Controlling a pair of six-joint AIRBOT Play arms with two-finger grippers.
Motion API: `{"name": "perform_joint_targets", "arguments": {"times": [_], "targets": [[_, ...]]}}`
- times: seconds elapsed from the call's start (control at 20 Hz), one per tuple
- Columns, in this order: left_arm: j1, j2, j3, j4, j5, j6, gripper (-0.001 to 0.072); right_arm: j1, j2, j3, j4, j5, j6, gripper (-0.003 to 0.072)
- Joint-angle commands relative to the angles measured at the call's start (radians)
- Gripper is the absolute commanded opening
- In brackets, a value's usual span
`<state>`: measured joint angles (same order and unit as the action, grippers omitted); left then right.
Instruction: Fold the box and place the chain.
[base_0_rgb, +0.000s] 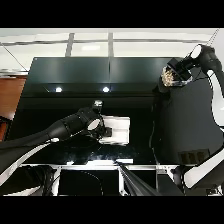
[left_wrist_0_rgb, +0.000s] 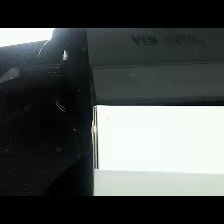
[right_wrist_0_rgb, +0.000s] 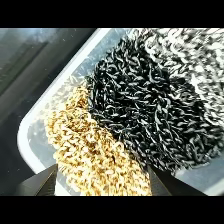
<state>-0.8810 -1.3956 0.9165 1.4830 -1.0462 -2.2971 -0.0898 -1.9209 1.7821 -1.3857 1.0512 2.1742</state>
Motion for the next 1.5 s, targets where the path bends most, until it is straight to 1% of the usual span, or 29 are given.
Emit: {"name": "perform_joint_targets", "arguments": {"times": [0.0, 0.05, 0.1, 0.15, 0.45, 0.7, 1.2, 1.45], "targets": [[-0.001, 0.0, 0.0, 0.001, -0.002, 0.001, 0.0031, 0.01, -0.042, 0.008, 0.026, -0.012, 0.007, 0.0611], [-0.001, 0.0, 0.0, 0.001, -0.002, 0.001, 0.0031, 0.016, -0.052, 0.008, 0.052, -0.027, 0.007, 0.061], [-0.001, 0.0, 0.0, 0.002, -0.002, 0.001, 0.0031, 0.018, -0.06, 0.008, 0.074, -0.039, 0.007, 0.0585], [-0.001, 0.0, 0.0, 0.002, -0.002, 0.001, 0.0031, 0.02, -0.065, 0.008, 0.087, -0.044, 0.009, 0.0544], [-0.001, 0.0, 0.0, 0.001, -0.002, 0.001, 0.0031, 0.021, -0.058, 0.012, 0.063, 0.009, 0.009, 0.0543], [-0.001, 0.0, 0.0, 0.001, -0.002, 0.0, 0.0031, 0.021, 0.002, 0.012, -0.057, 0.016, 0.006, 0.0543], [-0.001, 0.0, 0.0, 0.001, -0.002, 0.001, 0.0031, 0.037, 0.011, 0.012, 0.004, 0.096, 0.0, 0.0544], [-0.001, 0.0, 0.0, 0.001, -0.002, 0.001, 0.0031, 0.064, 0.011, 0.012, 0.005, 0.088, -0.001, 0.0543]]}}
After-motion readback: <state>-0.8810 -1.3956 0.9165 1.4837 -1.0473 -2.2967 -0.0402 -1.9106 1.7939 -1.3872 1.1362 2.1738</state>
